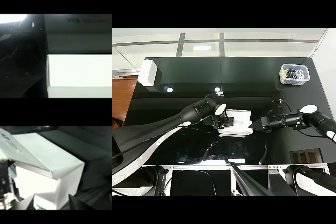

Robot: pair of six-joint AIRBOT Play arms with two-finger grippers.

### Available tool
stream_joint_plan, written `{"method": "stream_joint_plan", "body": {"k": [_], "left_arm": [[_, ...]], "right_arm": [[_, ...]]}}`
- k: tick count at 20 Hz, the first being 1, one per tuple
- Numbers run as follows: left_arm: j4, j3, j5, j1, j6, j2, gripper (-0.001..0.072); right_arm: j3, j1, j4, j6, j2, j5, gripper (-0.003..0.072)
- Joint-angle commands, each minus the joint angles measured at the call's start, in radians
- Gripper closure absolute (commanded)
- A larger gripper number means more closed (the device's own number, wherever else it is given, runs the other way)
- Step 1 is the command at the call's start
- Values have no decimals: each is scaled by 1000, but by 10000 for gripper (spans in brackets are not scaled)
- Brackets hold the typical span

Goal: Fold the box and place the chain.

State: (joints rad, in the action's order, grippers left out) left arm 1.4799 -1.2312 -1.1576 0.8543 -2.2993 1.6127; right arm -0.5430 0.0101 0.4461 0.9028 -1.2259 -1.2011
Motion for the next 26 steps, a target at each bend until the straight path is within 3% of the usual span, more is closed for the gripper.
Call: {"method": "stream_joint_plan", "body": {"k": [1, 4, 5, 6, 18, 26], "left_arm": [[0, 0, 0, -1, 0, 0, 685], [0, 0, 0, -1, 0, 0, 685], [0, 0, 0, -1, 0, 0, 685], [0, 0, 1, -1, 0, 0, 685], [0, 0, 0, -1, 0, 0, 685], [0, 0, -2, -1, 0, 0, 685]], "right_arm": [[-88, 103, 130, 142, 0, 50, 221], [-154, 176, 243, 286, 0, 73, 235], [-174, 199, 264, 319, 0, 73, 356], [-193, 223, 274, 345, 0, 73, 387], [-261, 462, 662, 803, -11, 179, 388], [-443, 654, 1030, 1213, -164, 48, 388]]}}
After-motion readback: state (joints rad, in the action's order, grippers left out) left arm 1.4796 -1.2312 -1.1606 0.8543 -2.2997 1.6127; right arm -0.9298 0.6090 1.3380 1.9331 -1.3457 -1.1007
